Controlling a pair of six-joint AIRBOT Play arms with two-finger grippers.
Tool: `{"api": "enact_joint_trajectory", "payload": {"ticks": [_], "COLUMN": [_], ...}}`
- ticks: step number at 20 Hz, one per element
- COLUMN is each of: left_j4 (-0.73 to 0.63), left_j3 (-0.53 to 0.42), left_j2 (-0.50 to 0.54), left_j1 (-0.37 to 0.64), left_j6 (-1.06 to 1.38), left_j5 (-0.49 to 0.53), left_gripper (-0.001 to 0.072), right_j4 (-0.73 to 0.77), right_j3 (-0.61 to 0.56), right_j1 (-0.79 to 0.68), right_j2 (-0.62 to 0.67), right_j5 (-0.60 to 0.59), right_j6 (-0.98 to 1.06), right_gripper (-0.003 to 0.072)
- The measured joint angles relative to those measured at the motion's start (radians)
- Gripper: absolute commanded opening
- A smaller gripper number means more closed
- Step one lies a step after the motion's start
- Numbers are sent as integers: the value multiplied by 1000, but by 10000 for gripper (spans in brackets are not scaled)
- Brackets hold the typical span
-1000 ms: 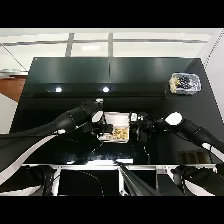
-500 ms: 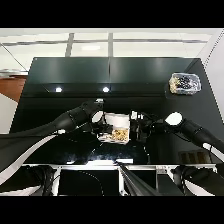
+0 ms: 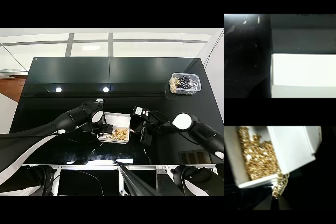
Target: Fold the box and place the chain.
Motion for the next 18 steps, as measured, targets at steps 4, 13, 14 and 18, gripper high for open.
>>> {"api": "enact_joint_trajectory", "payload": {"ticks": [4, 13, 14, 18], "left_j4": [0, 0, 0, 0], "left_j3": [0, 0, 0, 0], "left_j2": [0, 0, 0, 0], "left_j1": [0, 0, 0, 0], "left_j6": [1, 1, 1, 1], "left_j5": [-1, -2, -2, -2], "left_gripper": [31, 32, 32, 32], "right_j4": [114, 475, 484, 537], "right_j3": [60, 90, 91, 92], "right_j1": [0, 0, 0, 0], "right_j2": [48, 65, 65, 66], "right_j5": [127, 118, 116, 104], "right_j6": [102, 142, 142, 143], "right_gripper": [60, 60, 60, 60]}}
